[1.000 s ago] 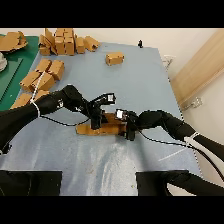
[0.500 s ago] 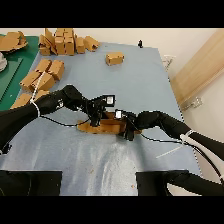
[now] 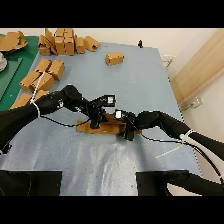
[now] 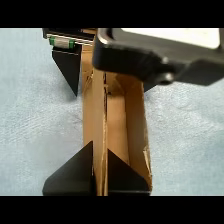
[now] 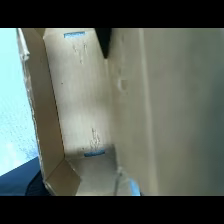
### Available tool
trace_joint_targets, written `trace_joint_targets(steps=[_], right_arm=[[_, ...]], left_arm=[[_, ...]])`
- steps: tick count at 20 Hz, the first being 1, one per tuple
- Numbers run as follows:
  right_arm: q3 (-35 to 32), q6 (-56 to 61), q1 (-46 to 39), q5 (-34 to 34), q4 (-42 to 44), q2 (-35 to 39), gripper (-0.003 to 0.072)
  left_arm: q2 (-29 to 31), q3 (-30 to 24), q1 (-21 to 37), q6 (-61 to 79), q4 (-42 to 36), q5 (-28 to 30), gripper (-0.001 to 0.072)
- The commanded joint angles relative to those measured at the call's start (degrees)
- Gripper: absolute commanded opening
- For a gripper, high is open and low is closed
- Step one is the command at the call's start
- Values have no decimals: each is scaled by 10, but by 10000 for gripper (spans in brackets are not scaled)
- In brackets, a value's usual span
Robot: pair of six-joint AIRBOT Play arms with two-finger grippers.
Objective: Fold the box.
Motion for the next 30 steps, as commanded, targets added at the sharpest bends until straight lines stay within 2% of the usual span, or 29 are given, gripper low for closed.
trace_joint_targets(steps=[1, 21, 30], right_arm=[[0, 0, 2, 2, 0, 0, 707], [0, 2, 12, -2, -11, -1, 692], [0, 47, 12, -18, -34, 0, 692]], left_arm=[[0, 0, 0, -4, 0, -20, 12], [0, 0, 1, -39, -23, -16, 12], [0, 0, 1, -51, -21, -20, 12]])
